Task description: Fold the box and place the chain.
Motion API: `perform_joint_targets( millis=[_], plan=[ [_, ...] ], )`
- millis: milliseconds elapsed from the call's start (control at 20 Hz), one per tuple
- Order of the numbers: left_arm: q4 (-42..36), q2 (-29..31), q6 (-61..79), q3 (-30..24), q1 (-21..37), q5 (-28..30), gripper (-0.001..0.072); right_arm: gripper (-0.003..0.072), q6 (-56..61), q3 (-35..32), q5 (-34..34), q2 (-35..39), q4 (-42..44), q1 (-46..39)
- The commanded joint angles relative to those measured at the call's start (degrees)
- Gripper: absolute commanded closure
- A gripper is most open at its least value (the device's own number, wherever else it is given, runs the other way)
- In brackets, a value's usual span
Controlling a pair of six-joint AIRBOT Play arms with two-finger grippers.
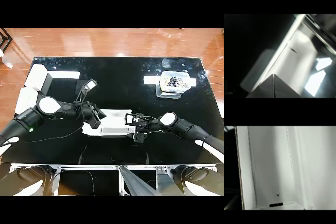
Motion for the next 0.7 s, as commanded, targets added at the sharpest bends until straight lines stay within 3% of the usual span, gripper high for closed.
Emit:
perform_joint_targets(
  millis=[0, 350, 650],
  plan=[
    [-1.38, -2.51, 1.66, -0.07, -0.52, 11.34, 0.069, 0.0291, 0.0, 0.0, 0.0, -0.04, 0.02, 0.04],
    [2.25, -10.64, 1.66, -0.07, -1.4, 10.93, 0.0691, 0.0291, 0.0, 0.0, 0.0, -0.04, 0.02, 0.07],
    [2.23, -11.15, 1.66, -0.07, -1.36, 10.67, 0.0691, 0.0292, 0.0, 0.0, 0.0, -0.04, 0.02, 0.04]
  ],
)
